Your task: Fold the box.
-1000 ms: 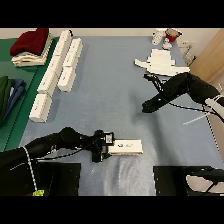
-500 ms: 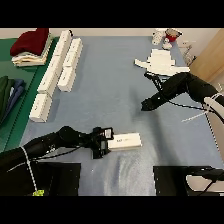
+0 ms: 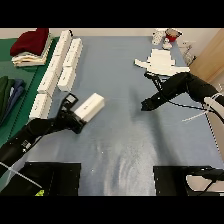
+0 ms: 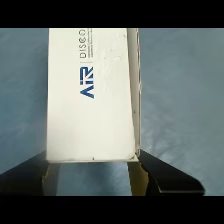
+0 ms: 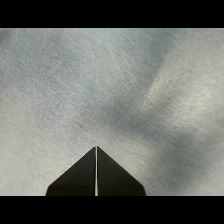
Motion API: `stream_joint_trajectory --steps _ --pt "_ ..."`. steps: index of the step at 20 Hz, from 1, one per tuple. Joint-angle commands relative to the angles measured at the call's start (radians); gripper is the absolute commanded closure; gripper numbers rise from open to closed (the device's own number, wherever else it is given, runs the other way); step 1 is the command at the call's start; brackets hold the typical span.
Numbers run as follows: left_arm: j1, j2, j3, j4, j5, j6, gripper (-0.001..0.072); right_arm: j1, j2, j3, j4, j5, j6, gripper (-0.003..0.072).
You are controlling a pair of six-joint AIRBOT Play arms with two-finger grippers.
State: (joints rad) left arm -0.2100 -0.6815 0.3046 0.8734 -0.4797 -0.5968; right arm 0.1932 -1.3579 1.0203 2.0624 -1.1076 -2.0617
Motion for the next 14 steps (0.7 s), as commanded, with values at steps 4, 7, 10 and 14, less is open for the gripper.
stream_joint_trajectory --steps 4,7,10,14 --pt "0.342 0.006 0.001 0.260 -0.077 -0.285 0.0186 0.000 -0.001 0.001 -0.002 0.000 0.000 0.0681" --pt "0.348 -0.040 0.001 0.260 0.014 -0.286 0.0186 0.000 -0.001 0.001 -0.002 0.000 0.000 0.0681" --pt "0.346 -0.109 0.001 0.243 0.154 -0.321 0.0186 0.000 -0.001 0.001 -0.002 0.000 0.000 0.0681" --pt "0.317 -0.249 0.050 0.195 0.259 -0.320 0.0186 0.000 -0.001 0.001 -0.002 0.000 0.000 0.0681"
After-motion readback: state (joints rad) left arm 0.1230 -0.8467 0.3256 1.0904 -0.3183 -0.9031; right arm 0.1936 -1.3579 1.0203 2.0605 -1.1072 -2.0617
